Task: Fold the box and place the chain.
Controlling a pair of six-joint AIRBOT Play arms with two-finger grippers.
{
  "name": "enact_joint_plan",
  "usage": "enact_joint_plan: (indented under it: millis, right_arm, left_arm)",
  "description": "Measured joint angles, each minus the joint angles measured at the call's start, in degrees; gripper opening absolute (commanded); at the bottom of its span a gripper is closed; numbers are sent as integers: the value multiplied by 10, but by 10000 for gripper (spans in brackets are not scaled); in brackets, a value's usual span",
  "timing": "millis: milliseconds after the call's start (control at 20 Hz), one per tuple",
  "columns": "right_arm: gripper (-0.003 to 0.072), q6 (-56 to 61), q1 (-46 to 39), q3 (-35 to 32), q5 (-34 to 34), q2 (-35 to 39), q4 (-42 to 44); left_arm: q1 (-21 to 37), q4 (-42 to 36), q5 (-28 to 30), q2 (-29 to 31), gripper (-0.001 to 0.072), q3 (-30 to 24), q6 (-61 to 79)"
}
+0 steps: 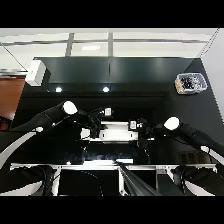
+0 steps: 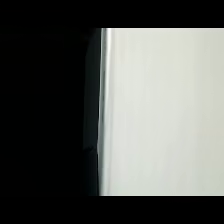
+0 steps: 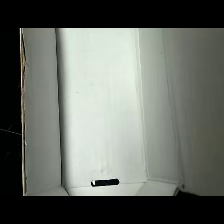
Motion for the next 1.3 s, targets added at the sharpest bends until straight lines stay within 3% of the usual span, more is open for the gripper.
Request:
enact_joint_plan:
  millis: [150, 250, 300, 350, 500, 650, 750, 800, 900, 1000, 1050, 1150, 1300]
  right_arm:
    - [713, -1, 0, 0, 0, 0, 0]
    - [582, -2, 0, 0, 0, 0, 0]
    - [572, -2, 0, 0, 0, 0, 1]
    - [463, -2, 0, 0, 0, -1, 1]
    - [408, -2, 0, 0, 0, -1, 1]
    - [408, -2, 0, 0, 1, -1, 1]
    - [408, -2, 0, 0, 0, -1, 0]
    - [408, -2, 0, 0, 0, 0, 0]
    - [408, -2, 0, 0, 0, -1, 0]
    - [408, -2, 0, 0, -1, -1, 0]
    - [408, -2, 0, 0, -1, -1, 0]
    - [408, -1, 0, 0, -2, 0, -1]
    - [408, -1, 0, 0, -2, 0, -1]
  left_arm:
    - [0, 0, 0, 0, 28, 0, 0]
    - [0, 0, 0, 0, 28, 0, 0]
    - [0, 0, 0, 0, 28, 0, 0]
    - [0, 0, 0, 0, 29, 0, 0]
    - [0, 0, 0, 0, 33, 0, 0]
    - [0, 10, -1, 0, 328, -1, -1]
    - [1, 5, 3, 5, 447, 0, -2]
    - [2, 6, -1, 11, 453, 1, -5]
    - [5, 13, -1, 33, 568, 1, -19]
    - [8, 49, -17, 66, 562, 1, -47]
    - [9, 75, -30, 87, 512, 1, -76]
    - [10, 135, -52, 128, 30, 1, -162]
    - [10, 201, -111, 185, 26, -3, -334]
